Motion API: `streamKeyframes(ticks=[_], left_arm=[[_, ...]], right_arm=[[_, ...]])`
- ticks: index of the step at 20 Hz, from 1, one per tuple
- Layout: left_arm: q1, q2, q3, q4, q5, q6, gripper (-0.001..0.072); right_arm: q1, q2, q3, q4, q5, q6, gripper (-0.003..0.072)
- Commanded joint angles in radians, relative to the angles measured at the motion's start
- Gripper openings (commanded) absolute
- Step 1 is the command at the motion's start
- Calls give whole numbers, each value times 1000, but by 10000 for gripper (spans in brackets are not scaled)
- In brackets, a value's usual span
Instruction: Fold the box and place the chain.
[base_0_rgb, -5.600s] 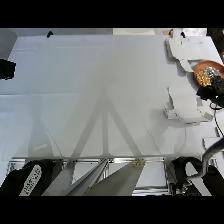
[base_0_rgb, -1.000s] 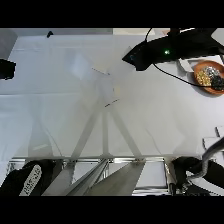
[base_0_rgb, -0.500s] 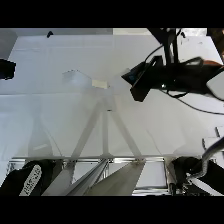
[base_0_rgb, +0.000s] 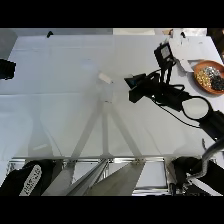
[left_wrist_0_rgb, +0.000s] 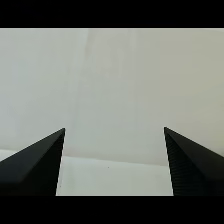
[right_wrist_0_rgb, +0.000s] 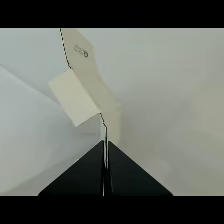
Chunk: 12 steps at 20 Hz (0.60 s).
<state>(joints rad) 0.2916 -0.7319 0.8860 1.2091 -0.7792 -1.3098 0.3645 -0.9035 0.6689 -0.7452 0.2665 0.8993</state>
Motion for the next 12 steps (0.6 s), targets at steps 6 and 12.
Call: streamKeyframes(ticks=[6,12], left_arm=[[0,1,1,0,0,0,694],[0,1,1,0,0,0,694]], right_arm=[[1,2,-309,46,-283,-6,4],[1,2,-394,45,-357,-2,2]])
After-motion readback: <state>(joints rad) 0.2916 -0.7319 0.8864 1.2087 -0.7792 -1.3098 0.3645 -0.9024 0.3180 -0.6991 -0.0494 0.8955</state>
